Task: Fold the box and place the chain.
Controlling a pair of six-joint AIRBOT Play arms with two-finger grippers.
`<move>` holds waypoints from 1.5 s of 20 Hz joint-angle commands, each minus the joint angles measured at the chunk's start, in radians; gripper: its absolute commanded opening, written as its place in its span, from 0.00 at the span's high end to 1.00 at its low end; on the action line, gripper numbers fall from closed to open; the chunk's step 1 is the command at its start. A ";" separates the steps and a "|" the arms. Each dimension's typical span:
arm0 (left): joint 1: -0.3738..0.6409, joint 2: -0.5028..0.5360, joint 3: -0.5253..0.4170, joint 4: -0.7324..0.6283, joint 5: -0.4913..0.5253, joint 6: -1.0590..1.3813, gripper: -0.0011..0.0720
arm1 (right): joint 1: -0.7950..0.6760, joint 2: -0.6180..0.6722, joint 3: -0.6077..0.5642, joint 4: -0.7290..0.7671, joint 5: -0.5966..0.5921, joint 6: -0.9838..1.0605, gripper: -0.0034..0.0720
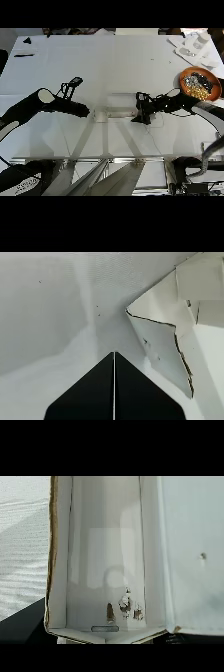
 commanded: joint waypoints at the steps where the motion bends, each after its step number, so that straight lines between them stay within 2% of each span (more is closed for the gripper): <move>1: -0.028 -0.056 -0.009 -0.021 0.035 -0.105 0.98 | 0.000 0.001 0.001 0.000 0.000 0.000 0.39; 4: -0.048 -0.088 -0.008 -0.049 0.032 -0.124 0.98 | 0.000 0.001 0.001 0.000 0.000 0.000 0.39; 18: -0.071 -0.088 -0.008 -0.156 0.035 -0.104 0.97 | 0.000 0.001 0.001 0.000 0.000 0.000 0.39; 23: -0.070 -0.087 -0.008 -0.292 0.027 -0.014 0.96 | 0.000 0.001 0.001 0.000 0.000 0.000 0.39; 24: -0.069 -0.087 -0.008 -0.303 0.027 -0.014 0.84 | 0.000 0.001 0.001 0.000 0.000 0.000 0.39; 25: -0.069 -0.087 -0.008 -0.306 0.028 -0.014 0.68 | 0.000 0.001 0.001 0.000 0.000 0.000 0.39; 29: -0.068 -0.085 -0.008 -0.310 0.024 -0.014 0.66 | 0.000 0.001 0.001 0.000 0.000 0.000 0.39; 30: -0.068 -0.085 -0.008 -0.320 0.021 -0.014 0.61 | 0.000 0.001 0.001 0.000 0.000 0.000 0.39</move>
